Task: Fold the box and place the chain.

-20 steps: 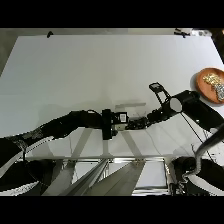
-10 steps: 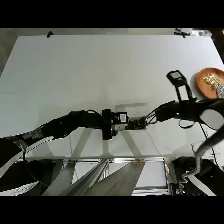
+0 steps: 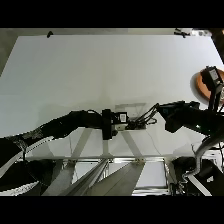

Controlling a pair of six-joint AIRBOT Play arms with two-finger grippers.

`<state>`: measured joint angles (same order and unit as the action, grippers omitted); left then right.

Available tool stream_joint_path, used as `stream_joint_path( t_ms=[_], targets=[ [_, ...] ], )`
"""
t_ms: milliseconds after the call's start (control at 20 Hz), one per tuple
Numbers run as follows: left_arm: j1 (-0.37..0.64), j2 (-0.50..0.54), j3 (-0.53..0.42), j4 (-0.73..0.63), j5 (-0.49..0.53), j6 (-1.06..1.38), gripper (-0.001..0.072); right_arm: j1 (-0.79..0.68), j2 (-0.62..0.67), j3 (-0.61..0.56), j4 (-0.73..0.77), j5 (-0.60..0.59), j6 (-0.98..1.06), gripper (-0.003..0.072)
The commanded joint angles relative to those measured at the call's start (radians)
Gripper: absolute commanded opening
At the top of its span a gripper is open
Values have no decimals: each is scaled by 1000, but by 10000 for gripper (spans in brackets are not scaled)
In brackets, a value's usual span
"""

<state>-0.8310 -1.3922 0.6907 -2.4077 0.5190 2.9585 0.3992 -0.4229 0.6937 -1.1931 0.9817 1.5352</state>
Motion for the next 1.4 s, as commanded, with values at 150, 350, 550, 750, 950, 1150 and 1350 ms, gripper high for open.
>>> stream_joint_path(
  t_ms=[150,350,550,750,950,1150,1350],
  targets=[
    [0,-1,0,0,0,0,274,0,22,1,256,-77,-120,17],
    [0,-1,0,0,0,0,274,0,19,1,268,-72,-134,17],
    [0,-1,0,0,0,0,274,0,-19,-2,269,18,-141,17],
    [0,-1,0,0,0,0,274,0,-90,-57,225,58,-150,16],
    [0,-1,0,0,0,0,274,1,-182,-117,182,3,-151,16],
    [0,-1,0,0,0,0,274,1,-351,-133,185,-58,-193,16],
    [0,-1,0,0,0,0,274,1,-504,-133,206,-87,-211,18]
  ],
)
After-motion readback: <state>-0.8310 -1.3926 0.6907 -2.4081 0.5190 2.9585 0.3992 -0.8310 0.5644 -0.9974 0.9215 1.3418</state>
